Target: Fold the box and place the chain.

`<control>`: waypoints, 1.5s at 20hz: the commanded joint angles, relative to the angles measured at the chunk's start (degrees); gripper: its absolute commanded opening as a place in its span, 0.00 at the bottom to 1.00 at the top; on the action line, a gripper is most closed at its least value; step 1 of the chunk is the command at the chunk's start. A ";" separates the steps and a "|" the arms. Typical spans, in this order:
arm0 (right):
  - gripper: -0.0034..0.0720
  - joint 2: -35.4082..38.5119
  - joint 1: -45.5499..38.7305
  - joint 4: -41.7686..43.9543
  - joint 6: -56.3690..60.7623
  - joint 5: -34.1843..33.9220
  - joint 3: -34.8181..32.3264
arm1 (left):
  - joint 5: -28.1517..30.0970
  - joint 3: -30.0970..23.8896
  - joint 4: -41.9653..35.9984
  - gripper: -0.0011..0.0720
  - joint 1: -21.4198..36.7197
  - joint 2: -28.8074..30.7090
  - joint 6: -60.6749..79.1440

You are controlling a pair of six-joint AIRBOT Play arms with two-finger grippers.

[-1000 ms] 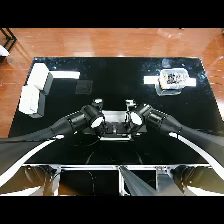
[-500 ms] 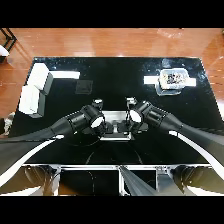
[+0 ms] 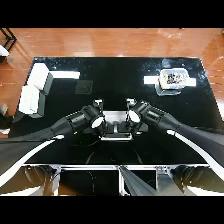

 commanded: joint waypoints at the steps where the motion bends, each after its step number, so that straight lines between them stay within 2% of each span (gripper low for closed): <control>1: 0.28 -0.42 0.13 0.70 0.48 -1.46 0.04 | -0.33 0.00 0.24 0.05 -0.02 -0.02 0.11; 2: 0.11 -0.48 0.13 0.59 0.33 -1.49 0.04 | -0.35 0.00 0.24 0.05 -0.02 -0.02 0.11; 3: 0.07 -0.50 0.13 0.68 0.20 -1.57 0.04 | -0.35 0.00 0.24 0.05 -0.02 -0.02 0.11; 10: 0.07 -0.50 0.15 0.85 0.17 -1.99 0.04 | -0.37 0.00 0.24 0.05 -0.02 -0.02 0.11; 11: 0.11 -0.50 0.13 0.87 0.20 -2.03 0.04 | -0.35 0.00 0.24 0.05 -0.02 -0.02 0.11; 12: 0.35 -0.50 0.13 1.05 0.20 -1.95 0.04 | -0.35 0.00 0.24 0.05 -0.02 -0.02 0.11; 13: 0.55 -0.48 0.13 1.05 0.17 -1.77 0.04 | -0.35 0.00 0.24 0.05 -0.02 -0.02 0.11; 18: 0.55 1.42 0.11 0.22 -5.14 -0.33 0.59 | -0.35 0.00 0.26 0.05 -0.02 -0.02 0.11; 22: 0.55 8.66 -0.17 -2.51 -8.55 1.25 0.76 | -0.35 0.00 0.26 0.05 -0.02 -0.02 0.11; 26: 0.55 19.32 -2.14 -11.13 -10.86 3.08 0.76 | -0.35 0.00 0.26 0.05 -0.02 -0.02 0.11; 29: 0.56 24.96 -6.60 -22.93 -10.86 3.13 0.74 | -0.42 0.00 0.24 0.05 -0.02 -0.02 0.11; 30: 0.61 25.22 -9.18 -25.75 -11.30 3.10 0.74 | -0.44 0.00 0.24 0.05 -0.02 -0.02 0.11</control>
